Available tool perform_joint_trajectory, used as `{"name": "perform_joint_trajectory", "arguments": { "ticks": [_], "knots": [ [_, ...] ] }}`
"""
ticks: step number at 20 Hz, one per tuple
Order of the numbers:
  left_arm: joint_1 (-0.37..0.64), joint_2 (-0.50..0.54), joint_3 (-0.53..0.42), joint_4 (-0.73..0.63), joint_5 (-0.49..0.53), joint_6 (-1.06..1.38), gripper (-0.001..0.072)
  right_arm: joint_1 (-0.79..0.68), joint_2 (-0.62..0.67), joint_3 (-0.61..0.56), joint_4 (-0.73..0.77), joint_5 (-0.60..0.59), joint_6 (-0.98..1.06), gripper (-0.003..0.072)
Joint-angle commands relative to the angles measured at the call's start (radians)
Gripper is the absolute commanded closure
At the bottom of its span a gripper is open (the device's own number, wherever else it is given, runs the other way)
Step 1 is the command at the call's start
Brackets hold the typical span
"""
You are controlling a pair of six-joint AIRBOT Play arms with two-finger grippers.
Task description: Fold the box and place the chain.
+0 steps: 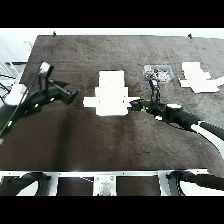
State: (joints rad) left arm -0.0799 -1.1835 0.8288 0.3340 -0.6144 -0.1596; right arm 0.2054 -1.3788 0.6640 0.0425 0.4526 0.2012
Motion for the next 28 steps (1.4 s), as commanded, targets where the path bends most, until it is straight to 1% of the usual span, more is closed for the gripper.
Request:
{"name": "perform_joint_trajectory", "arguments": {
  "ticks": [1,3,5,9,11,12,14,16,19,23,28],
  "knots": [
    [0.0,-0.286,0.277,0.099,-0.277,-0.179,0.0098,0.002,0.0,0.0,0.003,0.002,-0.008,0.0675],
    [0.0,-0.414,0.443,0.191,-0.409,-0.306,0.01,0.002,0.0,0.001,0.003,0.004,-0.023,0.0675],
    [0.0,-0.518,0.596,0.258,-0.497,-0.404,0.01,0.002,0.0,0.001,0.003,0.004,-0.023,0.0675],
    [0.0,-0.727,0.905,0.317,-0.731,-0.547,0.0099,0.002,0.0,0.002,0.003,0.004,-0.03,0.0674],
    [-0.001,-0.813,1.013,0.314,-0.779,-0.573,0.0099,0.002,0.0,0.002,0.003,0.004,-0.03,0.0674],
    [-0.001,-0.84,1.043,0.301,-0.79,-0.572,0.01,0.002,0.0,0.001,0.003,0.004,-0.03,0.0674],
    [-0.001,-0.878,1.067,0.233,-0.832,-0.532,0.0101,0.002,0.0,0.001,0.003,0.005,-0.03,0.0675],
    [-0.005,-0.896,1.068,0.192,-0.841,-0.504,0.01,0.003,0.0,0.001,0.002,0.011,-0.03,0.0674],
    [-0.032,-0.91,1.068,0.209,-0.832,-0.457,0.0101,0.005,-0.001,0.001,0.003,0.012,-0.03,0.0674],
    [-0.077,-0.924,1.068,0.246,-0.789,-0.427,0.0101,0.005,-0.001,0.001,0.0,0.012,-0.031,0.0674],
    [-0.082,-0.934,1.068,0.263,-0.744,-0.409,0.0102,0.005,-0.001,0.001,-0.001,0.011,-0.031,0.0674]
  ]
}}
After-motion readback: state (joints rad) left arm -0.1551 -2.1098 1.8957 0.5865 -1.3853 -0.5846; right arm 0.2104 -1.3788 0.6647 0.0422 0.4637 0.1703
